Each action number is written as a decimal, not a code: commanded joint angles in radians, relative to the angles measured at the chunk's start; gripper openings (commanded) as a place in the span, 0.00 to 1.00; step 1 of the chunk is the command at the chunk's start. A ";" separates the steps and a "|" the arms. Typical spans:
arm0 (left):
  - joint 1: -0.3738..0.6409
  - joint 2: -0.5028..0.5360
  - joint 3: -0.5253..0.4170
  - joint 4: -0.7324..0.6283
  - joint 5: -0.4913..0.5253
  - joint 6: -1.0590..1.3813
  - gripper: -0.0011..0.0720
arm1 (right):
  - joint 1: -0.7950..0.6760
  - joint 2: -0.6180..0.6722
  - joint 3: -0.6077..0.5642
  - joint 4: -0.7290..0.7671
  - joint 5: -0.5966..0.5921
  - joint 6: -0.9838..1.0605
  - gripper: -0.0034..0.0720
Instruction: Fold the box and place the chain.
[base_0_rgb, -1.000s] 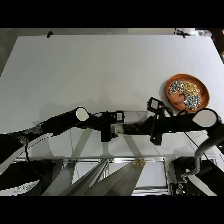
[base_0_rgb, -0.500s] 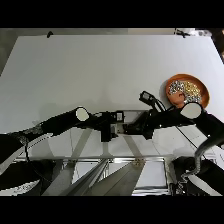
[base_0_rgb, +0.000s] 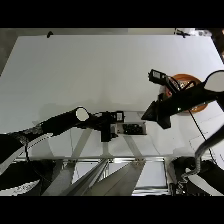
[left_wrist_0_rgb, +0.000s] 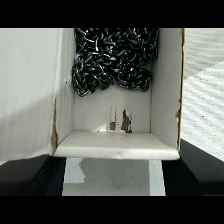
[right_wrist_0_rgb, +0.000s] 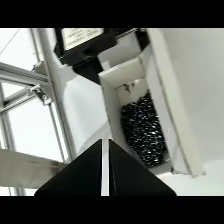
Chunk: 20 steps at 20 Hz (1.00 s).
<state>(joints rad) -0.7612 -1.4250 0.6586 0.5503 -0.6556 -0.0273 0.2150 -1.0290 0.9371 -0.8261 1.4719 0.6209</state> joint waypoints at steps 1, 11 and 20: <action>-0.001 0.001 0.000 0.000 0.000 0.000 0.47 | -0.014 -0.139 0.083 -0.027 -0.027 -0.031 0.10; -0.001 0.001 0.000 0.000 0.000 0.000 0.47 | -0.014 -0.355 0.092 0.004 -0.060 -0.080 0.12; -0.001 0.001 0.000 0.000 0.000 0.000 0.47 | 0.107 -0.312 0.091 -0.070 0.019 -0.080 0.42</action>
<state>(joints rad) -0.7612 -1.4250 0.6586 0.5503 -0.6556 -0.0269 0.2840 -1.3571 1.0283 -0.8505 1.4796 0.5419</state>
